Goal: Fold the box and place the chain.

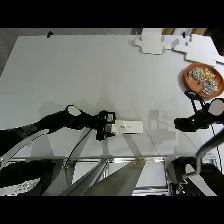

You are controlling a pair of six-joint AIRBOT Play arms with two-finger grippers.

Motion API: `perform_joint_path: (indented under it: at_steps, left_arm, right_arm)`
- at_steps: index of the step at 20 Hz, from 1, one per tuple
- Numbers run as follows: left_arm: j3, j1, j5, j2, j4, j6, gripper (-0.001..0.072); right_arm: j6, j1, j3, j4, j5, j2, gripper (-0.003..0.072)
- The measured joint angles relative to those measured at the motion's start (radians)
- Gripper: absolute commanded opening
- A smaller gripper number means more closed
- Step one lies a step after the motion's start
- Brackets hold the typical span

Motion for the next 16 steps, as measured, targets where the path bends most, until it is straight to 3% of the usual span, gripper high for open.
perform_joint_path:
  at_steps: [4,8,16]
  left_arm:
    - [-0.001,0.01,-0.017,0.042,0.032,-0.048,0.0213]
    - [-0.001,0.074,-0.04,0.205,0.184,-0.301,0.0213]
    - [-0.001,0.428,-0.062,0.651,0.603,-1.055,0.0212]
  right_arm:
    - [0.0,0.0,0.0,0.0,0.002,0.0,0.0018]
    - [0.0,0.0,0.0,0.0,0.003,0.0,0.0018]
    - [0.0,0.0,0.0,0.0,0.003,0.0,0.0018]
